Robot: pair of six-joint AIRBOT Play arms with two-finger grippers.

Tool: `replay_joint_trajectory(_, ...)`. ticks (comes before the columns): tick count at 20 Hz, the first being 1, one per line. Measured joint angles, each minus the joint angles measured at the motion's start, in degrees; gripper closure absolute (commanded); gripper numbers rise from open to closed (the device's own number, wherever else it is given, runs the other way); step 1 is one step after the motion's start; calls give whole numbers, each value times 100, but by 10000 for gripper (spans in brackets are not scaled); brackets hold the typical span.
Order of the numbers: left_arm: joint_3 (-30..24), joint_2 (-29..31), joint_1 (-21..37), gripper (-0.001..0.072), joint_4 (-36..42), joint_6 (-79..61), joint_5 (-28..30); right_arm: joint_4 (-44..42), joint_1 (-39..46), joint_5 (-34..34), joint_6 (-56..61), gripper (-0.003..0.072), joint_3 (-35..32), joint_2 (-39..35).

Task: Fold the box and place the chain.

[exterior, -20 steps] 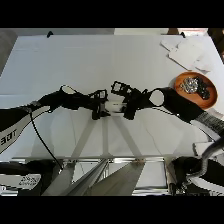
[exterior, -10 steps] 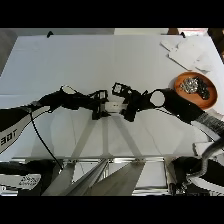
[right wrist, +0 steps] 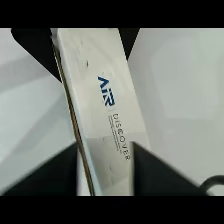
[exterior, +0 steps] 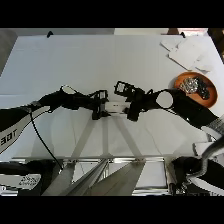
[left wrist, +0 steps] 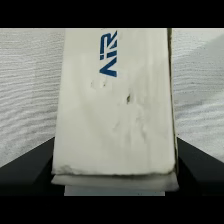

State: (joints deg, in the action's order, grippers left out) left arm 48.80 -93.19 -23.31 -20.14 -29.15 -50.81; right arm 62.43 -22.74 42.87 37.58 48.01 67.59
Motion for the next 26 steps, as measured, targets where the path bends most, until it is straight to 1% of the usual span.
replay_joint_trajectory(2,0,0,0,387,0,0,2,-280,-2,-98,205,675,0,-37)
replay_joint_trajectory(5,0,0,0,387,-2,2,0,-966,0,-498,516,678,0,15)
replay_joint_trajectory(9,0,0,0,387,-2,2,0,-2140,-2,-857,785,678,-11,356)
replay_joint_trajectory(12,0,0,0,387,-2,2,0,-2673,-2,-1034,863,678,-160,605)
replay_joint_trajectory(19,-2,0,-2,387,-4,17,-2,-3139,-2,-1384,890,678,-822,756)
replay_joint_trajectory(26,-4,0,-4,387,-7,2,-7,-3147,-2,-1473,870,678,-1010,763)
